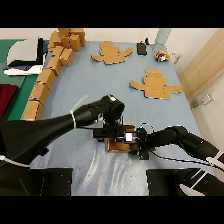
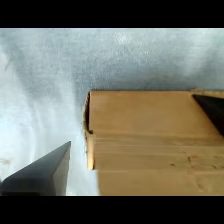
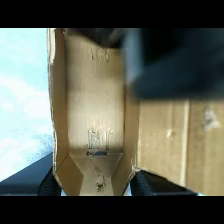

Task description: Fold the box.

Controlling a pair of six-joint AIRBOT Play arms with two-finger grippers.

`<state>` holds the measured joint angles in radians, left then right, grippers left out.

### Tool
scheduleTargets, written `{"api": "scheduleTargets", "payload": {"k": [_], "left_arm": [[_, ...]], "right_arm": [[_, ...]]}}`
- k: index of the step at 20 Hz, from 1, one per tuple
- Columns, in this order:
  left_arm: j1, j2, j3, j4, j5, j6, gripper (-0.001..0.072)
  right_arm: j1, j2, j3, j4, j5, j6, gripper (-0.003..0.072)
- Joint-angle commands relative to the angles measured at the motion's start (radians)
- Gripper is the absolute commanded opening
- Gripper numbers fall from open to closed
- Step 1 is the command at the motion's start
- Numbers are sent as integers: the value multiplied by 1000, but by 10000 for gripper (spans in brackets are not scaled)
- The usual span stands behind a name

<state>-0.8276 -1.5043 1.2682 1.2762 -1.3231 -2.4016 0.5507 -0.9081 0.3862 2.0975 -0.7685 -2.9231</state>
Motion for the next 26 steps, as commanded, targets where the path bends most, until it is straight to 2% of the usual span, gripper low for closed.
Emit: {"api": "scheduleTargets", "payload": {"k": [1, 5, 10, 11, 12, 13, 16, 18, 21, 23, 26], "left_arm": [[101, 4, 16, -146, -54, 118, 480], [231, 4, 61, -303, -77, 291, 480], [379, 4, 108, -311, -203, 521, 478], [413, 4, 108, -308, -226, 601, 451], [447, 4, 108, -303, -240, 700, 272], [478, 4, 108, -301, -246, 798, 21], [540, 6, 108, -249, -220, 1061, 13], [533, 36, 82, -154, -144, 1195, 11], [510, 166, -60, -140, 35, 1361, 10], [492, 302, -225, -180, 160, 1447, 11], [434, 497, -482, -184, 285, 1580, 14]], "right_arm": [[0, 0, 1, 0, 1, 1, 511], [0, 0, 1, 0, 1, 1, 511], [0, 0, 1, 0, 1, 1, 511], [0, 0, 1, 0, 1, 1, 511], [0, 0, 1, 0, 1, 1, 511], [0, 0, 1, 0, 1, 1, 511], [0, 0, 1, 0, 1, 1, 511], [0, 0, 1, 0, 1, 1, 511], [0, 0, 1, 0, 1, 1, 511], [0, 0, 1, 0, 1, 1, 511], [0, 0, 1, 0, 1, 1, 511]]}}
